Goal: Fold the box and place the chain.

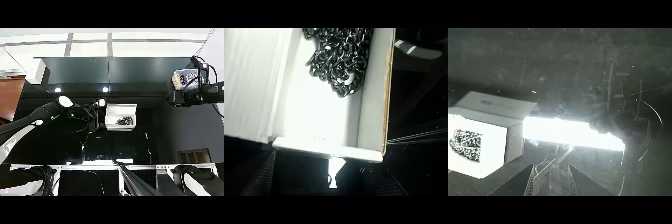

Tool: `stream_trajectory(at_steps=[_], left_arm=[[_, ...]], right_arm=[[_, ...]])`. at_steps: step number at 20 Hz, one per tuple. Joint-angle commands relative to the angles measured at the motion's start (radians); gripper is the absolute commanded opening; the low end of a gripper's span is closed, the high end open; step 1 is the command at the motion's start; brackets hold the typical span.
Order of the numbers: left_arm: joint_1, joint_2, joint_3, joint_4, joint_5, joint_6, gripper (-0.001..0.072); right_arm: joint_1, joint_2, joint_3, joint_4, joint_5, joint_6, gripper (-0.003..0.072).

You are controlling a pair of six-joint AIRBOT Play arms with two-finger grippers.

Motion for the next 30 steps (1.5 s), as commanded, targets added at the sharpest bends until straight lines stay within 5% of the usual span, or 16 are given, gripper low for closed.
stream_trajectory(at_steps=[1,11,12,13,17,18,20,24,30], left_arm=[[-0.009,-0.002,0.006,-0.001,-0.029,0.063,0.0713],[-0.024,-0.016,0.006,-0.045,-0.010,0.094,0.0691],[-0.024,-0.016,0.006,-0.045,-0.013,0.094,0.0584],[-0.024,-0.016,0.006,-0.044,-0.013,0.094,0.0380],[-0.024,-0.016,0.007,-0.044,-0.014,0.094,0.0350],[-0.024,-0.015,0.007,-0.044,-0.014,0.094,0.0350],[-0.024,-0.015,0.007,-0.044,-0.013,0.094,0.0350],[-0.024,-0.015,0.014,-0.044,-0.005,0.093,0.0350],[-0.024,-0.015,0.014,-0.044,-0.014,0.089,0.0350]], right_arm=[[0.000,0.000,0.001,0.000,-0.007,0.000,0.0239],[0.000,0.000,0.001,0.000,-0.015,0.000,0.0239],[0.000,0.000,0.001,0.000,-0.015,0.000,0.0239],[0.000,0.000,0.001,0.000,-0.015,0.000,0.0239],[0.000,0.000,-0.018,0.002,-0.044,-0.001,0.0240],[0.000,0.000,-0.032,0.001,-0.068,0.000,0.0263],[0.000,-0.007,-0.053,0.008,-0.097,-0.002,0.0693],[0.000,-0.086,-0.054,0.066,-0.193,-0.031,0.0699],[0.028,-0.281,0.014,0.434,-0.288,-0.285,0.0691]])
